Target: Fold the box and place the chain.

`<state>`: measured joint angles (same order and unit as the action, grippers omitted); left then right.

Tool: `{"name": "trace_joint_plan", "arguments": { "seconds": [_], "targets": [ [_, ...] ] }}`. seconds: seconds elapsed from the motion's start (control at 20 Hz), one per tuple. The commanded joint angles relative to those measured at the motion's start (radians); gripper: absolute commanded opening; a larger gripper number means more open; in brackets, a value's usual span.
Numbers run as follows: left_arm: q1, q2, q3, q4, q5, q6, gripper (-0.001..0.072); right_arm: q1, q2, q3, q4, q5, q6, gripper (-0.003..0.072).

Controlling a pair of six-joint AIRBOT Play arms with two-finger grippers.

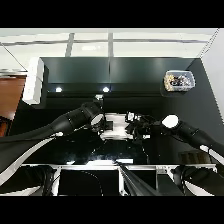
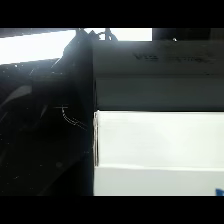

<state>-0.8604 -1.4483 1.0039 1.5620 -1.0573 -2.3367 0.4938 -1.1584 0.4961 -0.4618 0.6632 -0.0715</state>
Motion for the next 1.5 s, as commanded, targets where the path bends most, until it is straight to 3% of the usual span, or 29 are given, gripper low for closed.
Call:
{"name": "trace_joint_plan", "arguments": {
  "seconds": [0.0, 0.1, 0.15, 0.25, 0.3, 0.35, 0.4, 0.45, 0.55, 0.65, 0.75, 0.9, 1.0, 1.1, 1.25, 1.45],
  "targets": [
    [0.0, 0.0, 0.0, 0.0, 0.001, 0.0, 0.0023, 0.001, 0.0, 0.001, 0.002, 0.005, 0.0, 0.0129],
    [0.0, 0.0, 0.0, 0.0, 0.001, 0.0, 0.0023, 0.001, 0.0, 0.001, 0.002, 0.004, 0.0, 0.0374],
    [0.0, 0.0, 0.0, 0.0, 0.001, 0.0, 0.0023, 0.001, 0.0, 0.001, 0.001, 0.005, 0.0, 0.0373],
    [0.0, 0.0, 0.0, 0.0, 0.0, 0.0, 0.0023, 0.001, 0.0, 0.001, 0.002, 0.006, 0.001, 0.027],
    [0.0, 0.0, 0.0, 0.0, 0.0, 0.0, 0.0023, 0.001, 0.0, 0.001, 0.003, 0.005, 0.001, 0.0362],
    [0.0, 0.0, 0.0, 0.0, 0.0, 0.0, 0.0023, 0.001, 0.0, 0.001, 0.001, 0.005, 0.001, 0.0386],
    [0.0, 0.0, 0.0, 0.0, 0.0, 0.0, 0.0023, 0.001, 0.0, 0.001, 0.001, 0.005, 0.001, 0.0307],
    [0.0, 0.0, 0.0, 0.0, 0.0, 0.0, 0.0023, 0.001, 0.0, 0.001, 0.001, 0.005, 0.001, 0.0118],
    [0.0, 0.0, 0.0, 0.0, 0.001, 0.0, 0.0023, 0.0, 0.001, 0.001, 0.0, 0.006, 0.016, 0.0004],
    [0.0, 0.0, 0.0, 0.0, 0.0, 0.0, 0.0023, -0.008, 0.013, 0.006, -0.047, 0.007, 0.146, 0.0004],
    [0.0, 0.0, 0.0, 0.0, 0.001, 0.0, 0.0023, -0.042, 0.049, 0.031, -0.202, 0.052, 0.425, 0.0003],
    [0.0, 0.0, 0.0, 0.0, -0.003, 0.0, 0.0023, -0.179, 0.132, 0.101, -0.403, 0.249, 0.89, 0.0004],
    [0.0, 0.0, 0.0, 0.0, -0.003, 0.0, 0.0023, -0.324, 0.176, 0.109, -0.427, 0.366, 1.125, 0.0004],
    [0.002, 0.0, 0.0, 0.0, -0.003, 0.001, 0.0024, -0.458, 0.178, 0.095, -0.426, 0.458, 1.24, 0.0004],
    [0.004, 0.0, 0.0, 0.0, -0.003, 0.0, 0.0023, -0.575, 0.174, 0.021, -0.425, 0.425, 1.395, 0.0004],
    [0.004, 0.0, 0.0, 0.0, -0.002, 0.0, 0.0024, -0.571, 0.129, -0.076, -0.33, 0.397, 1.438, 0.0004]
  ]
}}
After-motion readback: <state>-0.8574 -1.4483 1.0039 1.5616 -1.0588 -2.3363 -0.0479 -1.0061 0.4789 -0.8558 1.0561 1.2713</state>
